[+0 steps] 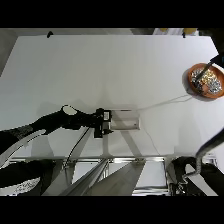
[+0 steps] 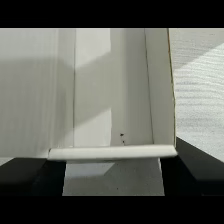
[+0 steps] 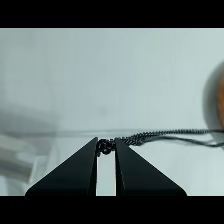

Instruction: Fold the box and place the chain.

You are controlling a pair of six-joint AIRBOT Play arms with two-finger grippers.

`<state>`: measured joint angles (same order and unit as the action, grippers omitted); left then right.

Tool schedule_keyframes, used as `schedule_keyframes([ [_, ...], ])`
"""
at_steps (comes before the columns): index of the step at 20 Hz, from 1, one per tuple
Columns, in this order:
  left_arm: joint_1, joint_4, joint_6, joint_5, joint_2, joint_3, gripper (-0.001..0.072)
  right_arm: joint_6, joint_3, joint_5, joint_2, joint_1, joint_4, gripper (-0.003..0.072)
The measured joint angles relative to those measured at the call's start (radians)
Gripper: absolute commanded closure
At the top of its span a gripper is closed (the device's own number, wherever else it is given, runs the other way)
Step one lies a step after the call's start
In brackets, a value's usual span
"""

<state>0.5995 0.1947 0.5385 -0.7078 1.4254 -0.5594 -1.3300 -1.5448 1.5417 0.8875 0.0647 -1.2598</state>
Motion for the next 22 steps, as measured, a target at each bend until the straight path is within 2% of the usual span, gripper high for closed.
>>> schedule_keyframes([
  [6,0.0,0.0,0.0,0.0,0.0,0.0,0.0576,-0.069,0.012,0.047,-0.092,-0.244,0.027,0.0675],
  [10,0.0,0.0,0.0,0.0,0.0,0.0,0.0576,-0.112,0.093,0.007,-0.105,-0.421,0.032,0.0675],
  [15,0.0,0.0,0.0,0.0,0.0,0.0,0.0576,-0.163,0.264,-0.127,-0.109,-0.616,-0.025,0.0674],
  [22,0.0,0.0,0.0,0.0,0.0,0.0,0.0576,-0.189,0.528,-0.39,-0.107,-0.756,-0.064,0.0674],
])
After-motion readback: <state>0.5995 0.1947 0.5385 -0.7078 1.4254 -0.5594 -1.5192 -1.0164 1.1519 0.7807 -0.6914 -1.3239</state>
